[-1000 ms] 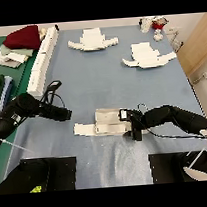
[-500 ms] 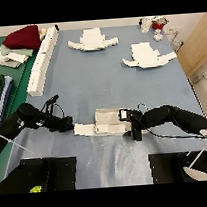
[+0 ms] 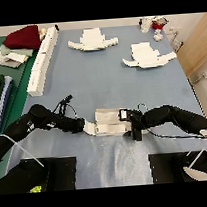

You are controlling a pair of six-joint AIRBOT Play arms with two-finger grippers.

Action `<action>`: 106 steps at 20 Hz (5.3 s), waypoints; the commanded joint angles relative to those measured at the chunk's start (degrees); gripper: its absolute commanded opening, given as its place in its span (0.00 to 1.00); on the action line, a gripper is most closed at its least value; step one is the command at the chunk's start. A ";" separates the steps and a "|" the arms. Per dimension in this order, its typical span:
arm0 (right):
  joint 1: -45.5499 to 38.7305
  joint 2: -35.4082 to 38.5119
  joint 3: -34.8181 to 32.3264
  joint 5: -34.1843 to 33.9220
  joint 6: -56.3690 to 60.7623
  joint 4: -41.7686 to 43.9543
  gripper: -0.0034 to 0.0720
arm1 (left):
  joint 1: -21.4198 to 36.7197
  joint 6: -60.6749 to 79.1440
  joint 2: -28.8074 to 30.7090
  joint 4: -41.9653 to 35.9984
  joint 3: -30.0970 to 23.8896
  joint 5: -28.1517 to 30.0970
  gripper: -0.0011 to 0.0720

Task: Fold the box.

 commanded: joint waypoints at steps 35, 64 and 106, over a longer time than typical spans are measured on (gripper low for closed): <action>0.04 0.02 0.02 0.02 0.00 0.00 0.75 | -36.33 -64.81 -11.10 43.01 23.43 1.14 0.66; 0.04 0.02 0.02 0.02 0.00 0.00 0.75 | -41.59 -77.22 -20.06 51.15 29.68 -4.61 0.03; 0.04 0.02 0.02 0.02 0.02 0.00 0.75 | -24.04 29.55 12.02 26.84 9.18 -5.05 0.97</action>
